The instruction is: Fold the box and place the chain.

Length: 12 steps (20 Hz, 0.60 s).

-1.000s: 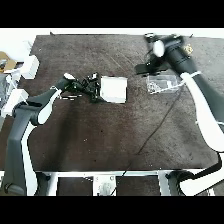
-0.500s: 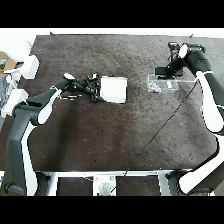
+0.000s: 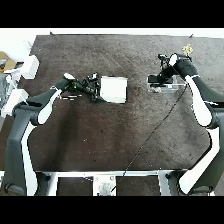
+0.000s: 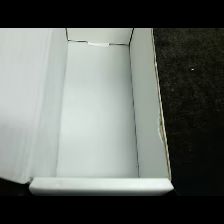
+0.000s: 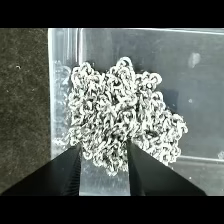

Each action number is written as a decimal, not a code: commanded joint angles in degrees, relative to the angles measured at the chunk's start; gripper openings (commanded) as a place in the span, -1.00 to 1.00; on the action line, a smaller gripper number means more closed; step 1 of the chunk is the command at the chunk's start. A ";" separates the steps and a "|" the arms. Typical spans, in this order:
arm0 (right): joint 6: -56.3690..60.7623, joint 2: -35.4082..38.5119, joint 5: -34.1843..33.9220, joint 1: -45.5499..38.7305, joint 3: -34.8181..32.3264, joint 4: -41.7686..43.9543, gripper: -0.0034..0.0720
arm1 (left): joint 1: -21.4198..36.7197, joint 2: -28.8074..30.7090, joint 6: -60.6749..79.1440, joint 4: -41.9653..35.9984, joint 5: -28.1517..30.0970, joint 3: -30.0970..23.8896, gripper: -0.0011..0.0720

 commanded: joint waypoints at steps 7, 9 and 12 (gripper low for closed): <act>0.52 1.14 -0.94 0.31 0.11 -0.74 -0.90 | 0.00 0.00 0.00 0.02 0.02 0.00 -0.01; 0.50 3.65 -0.94 0.31 0.11 -0.74 -0.90 | 0.00 0.00 0.00 0.02 0.02 0.00 -0.01; -0.81 8.94 -0.74 0.68 0.11 -0.72 -0.90 | 0.00 0.00 0.00 0.02 0.02 0.00 -0.01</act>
